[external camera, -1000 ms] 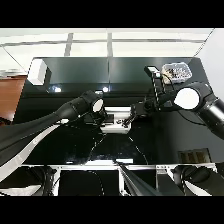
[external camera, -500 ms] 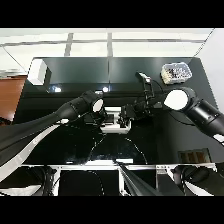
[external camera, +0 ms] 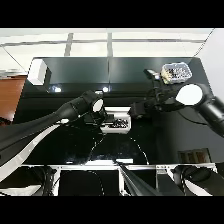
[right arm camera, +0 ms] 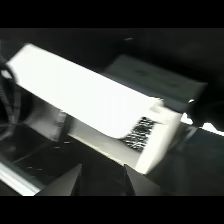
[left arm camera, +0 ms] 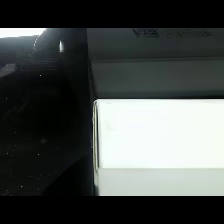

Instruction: Fold the box and place the chain.

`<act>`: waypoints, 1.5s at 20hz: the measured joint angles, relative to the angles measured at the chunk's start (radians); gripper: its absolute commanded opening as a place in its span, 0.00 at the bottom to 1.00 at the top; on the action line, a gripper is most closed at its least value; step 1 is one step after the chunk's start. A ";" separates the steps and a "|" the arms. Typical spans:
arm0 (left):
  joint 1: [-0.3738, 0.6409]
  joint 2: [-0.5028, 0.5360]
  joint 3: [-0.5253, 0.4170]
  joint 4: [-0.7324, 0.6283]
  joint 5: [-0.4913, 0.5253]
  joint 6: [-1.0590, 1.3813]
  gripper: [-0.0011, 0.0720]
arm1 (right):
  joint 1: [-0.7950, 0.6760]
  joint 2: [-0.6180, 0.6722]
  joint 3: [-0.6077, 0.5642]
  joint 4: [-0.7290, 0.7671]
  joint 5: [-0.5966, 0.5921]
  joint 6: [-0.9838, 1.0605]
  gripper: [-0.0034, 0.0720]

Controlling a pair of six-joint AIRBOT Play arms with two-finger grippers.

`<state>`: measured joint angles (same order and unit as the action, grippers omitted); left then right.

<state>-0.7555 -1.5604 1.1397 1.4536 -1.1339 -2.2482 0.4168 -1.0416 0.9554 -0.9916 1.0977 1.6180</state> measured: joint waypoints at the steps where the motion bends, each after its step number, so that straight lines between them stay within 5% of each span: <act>1: 0.000 -0.002 0.000 0.000 -0.003 0.000 0.06 | -0.022 0.020 0.000 -0.019 0.024 -0.006 0.46; 2: 0.000 -0.003 0.001 0.000 -0.006 0.000 0.18 | -0.039 0.039 0.000 -0.035 0.043 -0.010 0.46; 4: -0.004 -0.006 0.007 0.005 -0.038 0.000 0.75 | -0.061 0.074 0.000 -0.069 0.082 -0.015 0.46; 11: -0.045 0.167 0.042 0.145 -0.114 0.069 0.75 | -0.082 0.112 0.000 -0.127 0.131 -0.021 0.46; 16: 0.095 0.420 -0.128 0.231 -0.144 0.133 0.75 | -0.084 0.116 0.000 -0.143 0.115 -0.021 0.46; 21: 0.394 0.520 -0.446 -0.269 0.037 0.527 0.78 | -0.084 0.116 0.000 -0.149 0.087 -0.022 0.46; 22: 0.431 0.516 -0.485 -0.366 0.065 0.673 0.98 | -0.084 0.116 0.000 -0.149 0.082 -0.022 0.46; 23: 0.459 0.506 -0.516 -0.457 0.087 0.838 0.99 | -0.084 0.116 0.000 -0.149 0.079 -0.022 0.46; 30: 0.460 0.439 -0.586 -0.694 0.150 1.913 0.99 | -0.084 0.116 0.000 -0.150 0.078 -0.021 0.46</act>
<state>-0.2951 -1.1217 0.5541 0.7601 -0.9836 -0.3355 0.3325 -0.9253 0.9554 -1.1416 1.1755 1.5970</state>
